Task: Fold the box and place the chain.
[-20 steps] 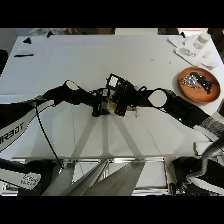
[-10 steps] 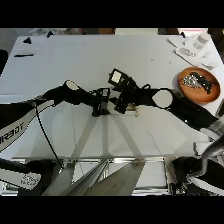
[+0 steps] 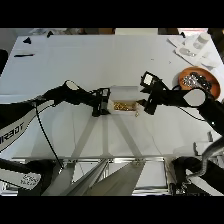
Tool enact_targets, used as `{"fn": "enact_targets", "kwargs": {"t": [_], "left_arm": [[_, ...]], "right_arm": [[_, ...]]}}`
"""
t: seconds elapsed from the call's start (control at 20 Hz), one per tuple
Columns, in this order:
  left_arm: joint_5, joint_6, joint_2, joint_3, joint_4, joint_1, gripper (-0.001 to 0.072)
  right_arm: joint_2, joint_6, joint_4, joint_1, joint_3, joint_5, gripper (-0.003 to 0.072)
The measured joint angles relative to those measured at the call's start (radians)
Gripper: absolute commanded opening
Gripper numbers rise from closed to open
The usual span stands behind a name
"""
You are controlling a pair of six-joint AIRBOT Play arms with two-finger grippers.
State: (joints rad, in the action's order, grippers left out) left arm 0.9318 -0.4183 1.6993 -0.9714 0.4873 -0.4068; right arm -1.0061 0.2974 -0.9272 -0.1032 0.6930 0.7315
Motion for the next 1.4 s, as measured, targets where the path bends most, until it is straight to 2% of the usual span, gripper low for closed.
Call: {"fn": "enact_targets", "kwargs": {"t": [0.3, 0.4, 0.65, 1.05, 1.1, 1.15, 1.25, 1.3, 1.4], "left_arm": [[0.000, 0.000, 0.000, 0.000, 0.000, 0.000, 0.0206], [0.000, 0.000, 0.000, 0.000, 0.000, 0.000, 0.0206], [0.000, 0.000, 0.000, 0.000, 0.000, 0.000, 0.0206], [0.001, -0.001, 0.000, 0.000, 0.001, 0.000, 0.0206], [0.001, -0.001, 0.000, 0.000, 0.002, 0.001, 0.0206], [0.000, -0.002, 0.000, 0.000, 0.002, 0.001, 0.0206], [0.000, -0.002, -0.001, 0.000, 0.003, 0.001, 0.0206], [-0.001, -0.001, -0.001, 0.000, 0.003, 0.001, 0.0206], [-0.002, 0.000, -0.001, 0.000, 0.003, 0.001, 0.0206]], "right_arm": [[-0.110, -0.138, -0.008, 0.079, -0.031, 0.054, 0.0543], [-0.158, -0.168, -0.008, 0.085, -0.033, 0.058, 0.0584], [-0.255, -0.278, 0.058, 0.090, -0.035, 0.056, 0.0585], [-0.347, -0.372, 0.164, 0.065, -0.034, -0.016, 0.0570], [-0.360, -0.374, 0.167, 0.063, -0.034, -0.016, 0.0546], [-0.372, -0.376, 0.169, 0.062, -0.034, -0.011, 0.0450], [-0.388, -0.379, 0.167, 0.060, -0.034, 0.013, 0.0135], [-0.393, -0.380, 0.161, 0.059, -0.034, 0.039, 0.0012], [-0.398, -0.380, 0.149, 0.058, -0.034, 0.044, 0.0011]]}}
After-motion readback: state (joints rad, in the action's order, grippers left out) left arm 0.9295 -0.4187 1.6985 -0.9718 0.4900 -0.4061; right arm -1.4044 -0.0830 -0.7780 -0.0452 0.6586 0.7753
